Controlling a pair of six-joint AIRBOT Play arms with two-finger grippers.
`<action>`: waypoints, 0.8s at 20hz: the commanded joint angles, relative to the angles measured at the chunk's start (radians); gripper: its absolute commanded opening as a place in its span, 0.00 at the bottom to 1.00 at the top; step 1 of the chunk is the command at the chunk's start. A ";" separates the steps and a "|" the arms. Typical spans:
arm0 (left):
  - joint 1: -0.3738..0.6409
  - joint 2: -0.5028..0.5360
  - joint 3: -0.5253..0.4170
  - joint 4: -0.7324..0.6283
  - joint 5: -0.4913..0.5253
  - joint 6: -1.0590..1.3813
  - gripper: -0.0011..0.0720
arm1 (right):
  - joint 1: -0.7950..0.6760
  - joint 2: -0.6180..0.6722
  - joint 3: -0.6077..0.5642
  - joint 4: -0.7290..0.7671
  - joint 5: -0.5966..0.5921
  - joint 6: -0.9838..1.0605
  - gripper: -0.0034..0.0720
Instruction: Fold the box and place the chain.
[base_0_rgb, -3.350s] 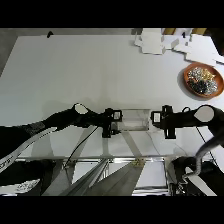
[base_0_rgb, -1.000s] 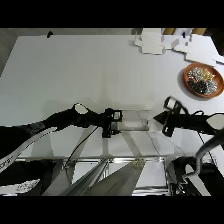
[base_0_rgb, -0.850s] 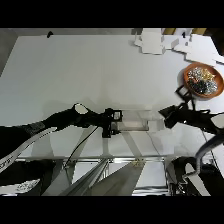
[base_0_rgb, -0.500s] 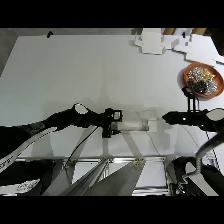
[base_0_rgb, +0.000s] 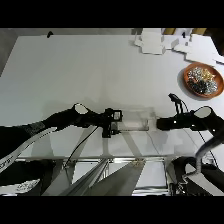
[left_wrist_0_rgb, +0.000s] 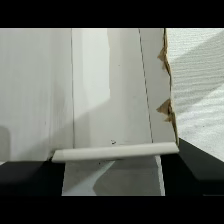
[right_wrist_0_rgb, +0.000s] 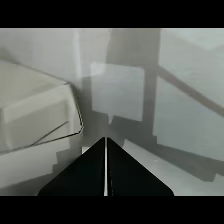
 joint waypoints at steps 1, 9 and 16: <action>0.000 0.001 0.000 0.000 0.000 0.000 0.39 | 0.053 0.047 0.000 0.046 0.031 -0.024 0.08; 0.000 0.001 0.000 0.000 0.000 0.000 0.39 | 0.060 0.192 0.000 0.061 0.044 -0.008 0.21; 0.000 0.001 0.000 0.000 0.000 0.000 0.39 | 0.060 0.208 0.000 0.076 0.074 0.010 0.29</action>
